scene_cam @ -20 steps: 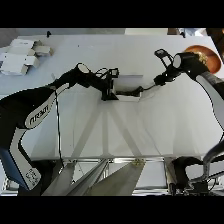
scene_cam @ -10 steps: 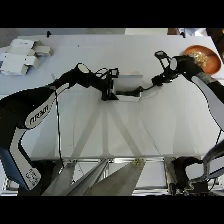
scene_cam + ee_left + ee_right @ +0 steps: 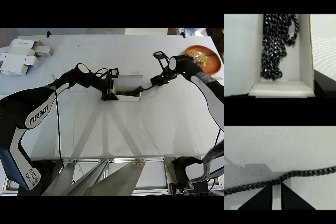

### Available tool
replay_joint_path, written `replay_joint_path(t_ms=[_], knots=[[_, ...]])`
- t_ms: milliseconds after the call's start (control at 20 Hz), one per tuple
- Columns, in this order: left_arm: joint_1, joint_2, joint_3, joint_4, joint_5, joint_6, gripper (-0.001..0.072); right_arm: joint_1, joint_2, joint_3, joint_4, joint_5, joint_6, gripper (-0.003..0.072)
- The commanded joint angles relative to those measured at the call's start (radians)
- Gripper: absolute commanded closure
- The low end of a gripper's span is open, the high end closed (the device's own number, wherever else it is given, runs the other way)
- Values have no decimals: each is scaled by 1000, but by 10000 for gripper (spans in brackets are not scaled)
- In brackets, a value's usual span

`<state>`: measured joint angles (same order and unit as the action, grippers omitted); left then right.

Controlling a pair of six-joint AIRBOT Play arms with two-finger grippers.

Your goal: Fold the box and place the chain.

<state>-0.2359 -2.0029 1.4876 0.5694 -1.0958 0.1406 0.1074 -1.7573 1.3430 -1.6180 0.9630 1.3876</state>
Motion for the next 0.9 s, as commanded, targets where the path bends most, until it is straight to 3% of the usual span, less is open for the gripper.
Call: replay_joint_path(t_ms=[0, 500, 850], knots=[[1, 1, 0, 0, 0, 0, 332, 0, 6, 0, -2, 42, -10, 669], [1, 1, 0, 0, 0, 0, 332, 133, 252, 2, -13, 79, -201, 669], [1, 1, 0, 1, 0, 0, 332, 275, 344, 2, 190, 171, -386, 672]])
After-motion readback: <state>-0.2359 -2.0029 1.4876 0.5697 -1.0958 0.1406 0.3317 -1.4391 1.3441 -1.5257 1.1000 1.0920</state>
